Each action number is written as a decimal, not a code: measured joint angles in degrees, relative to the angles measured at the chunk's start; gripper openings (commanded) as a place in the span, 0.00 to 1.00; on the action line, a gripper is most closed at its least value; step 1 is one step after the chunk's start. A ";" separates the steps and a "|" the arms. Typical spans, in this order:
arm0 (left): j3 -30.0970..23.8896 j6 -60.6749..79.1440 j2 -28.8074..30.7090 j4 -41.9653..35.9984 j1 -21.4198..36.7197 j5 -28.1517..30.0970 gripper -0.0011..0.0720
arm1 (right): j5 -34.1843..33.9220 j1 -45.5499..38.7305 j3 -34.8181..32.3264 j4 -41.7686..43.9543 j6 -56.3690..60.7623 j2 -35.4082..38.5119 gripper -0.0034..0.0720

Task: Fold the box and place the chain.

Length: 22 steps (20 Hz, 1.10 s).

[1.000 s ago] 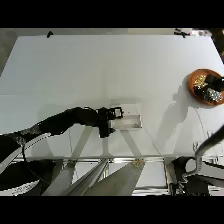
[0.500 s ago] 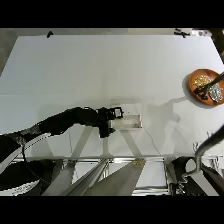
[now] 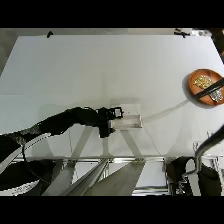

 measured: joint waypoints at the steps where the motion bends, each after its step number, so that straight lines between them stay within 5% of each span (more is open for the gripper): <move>1: 0.00 0.00 0.00 0.00 0.00 0.00 0.03 | 0.70 0.00 0.00 1.20 -0.11 1.73 0.06; 15: 0.00 -0.02 0.00 0.00 0.00 0.00 0.03 | 14.40 0.00 -0.98 17.64 -1.01 8.68 0.06; 22: 0.00 0.00 0.00 0.00 0.00 0.00 0.03 | 16.90 3.06 -16.94 22.27 -0.92 10.99 0.06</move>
